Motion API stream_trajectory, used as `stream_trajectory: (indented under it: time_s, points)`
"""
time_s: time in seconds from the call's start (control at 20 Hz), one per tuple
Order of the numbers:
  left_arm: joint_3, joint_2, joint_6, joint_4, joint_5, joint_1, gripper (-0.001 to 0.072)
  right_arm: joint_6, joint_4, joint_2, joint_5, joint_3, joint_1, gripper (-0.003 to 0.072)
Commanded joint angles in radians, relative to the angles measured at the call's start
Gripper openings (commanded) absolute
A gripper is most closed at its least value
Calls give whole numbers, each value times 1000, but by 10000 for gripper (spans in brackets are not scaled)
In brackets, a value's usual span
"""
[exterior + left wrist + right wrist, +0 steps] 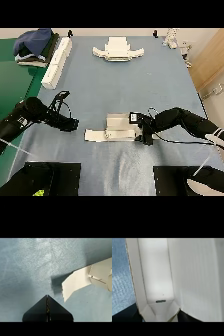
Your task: Fold the box.
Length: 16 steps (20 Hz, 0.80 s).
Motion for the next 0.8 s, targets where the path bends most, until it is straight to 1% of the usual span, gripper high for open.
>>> stream_trajectory:
  time_s: [0.0,0.15,0.3,0.4,0.55,0.75]
  points:
    - [-61,-79,21,-169,26,25,12,0,0,0,0,0,1,522]
    - [-107,-165,58,-281,117,-39,12,0,0,0,0,0,1,522]
    - [-109,-230,143,-425,153,-100,12,0,0,0,0,0,1,522]
    - [-106,-237,183,-509,159,-134,11,0,0,0,0,0,1,522]
    - [-89,-237,183,-515,154,-179,11,0,0,0,0,0,1,522]
    - [-84,-237,179,-518,140,-187,11,0,0,0,0,0,1,523]
